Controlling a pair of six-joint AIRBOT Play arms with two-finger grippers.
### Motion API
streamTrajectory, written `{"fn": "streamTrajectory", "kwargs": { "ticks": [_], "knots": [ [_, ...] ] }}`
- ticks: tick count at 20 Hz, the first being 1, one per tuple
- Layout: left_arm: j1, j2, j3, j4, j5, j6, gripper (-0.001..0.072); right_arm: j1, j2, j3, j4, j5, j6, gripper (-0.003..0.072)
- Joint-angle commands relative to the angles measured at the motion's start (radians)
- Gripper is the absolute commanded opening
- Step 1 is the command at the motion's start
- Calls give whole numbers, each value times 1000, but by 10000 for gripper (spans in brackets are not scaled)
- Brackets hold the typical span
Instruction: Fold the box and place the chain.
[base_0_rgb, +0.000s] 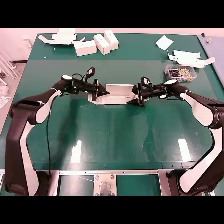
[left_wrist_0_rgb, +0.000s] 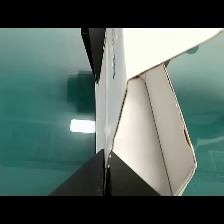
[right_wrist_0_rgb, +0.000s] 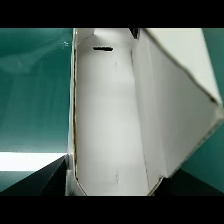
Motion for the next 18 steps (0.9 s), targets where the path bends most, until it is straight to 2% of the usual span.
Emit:
{"fn": "streamTrajectory", "kwargs": {
  "ticks": [1, 4, 5, 8, 18],
  "knots": [
    [0, 0, 0, 0, 0, 0, 22, 0, -1, 4, -2, 4, 1, 550],
    [0, 0, 0, 0, 0, 0, 22, 1, -2, 21, -28, 4, 13, 554],
    [0, 0, 0, 0, 0, 1, 22, 4, -2, 29, -44, 4, 18, 600],
    [0, 0, 0, 0, 0, 1, 22, 23, -2, 41, -101, 4, 58, 600],
    [0, 0, 0, 0, 0, 0, 22, 29, -4, 43, -98, 4, 61, 590]
  ]
}}
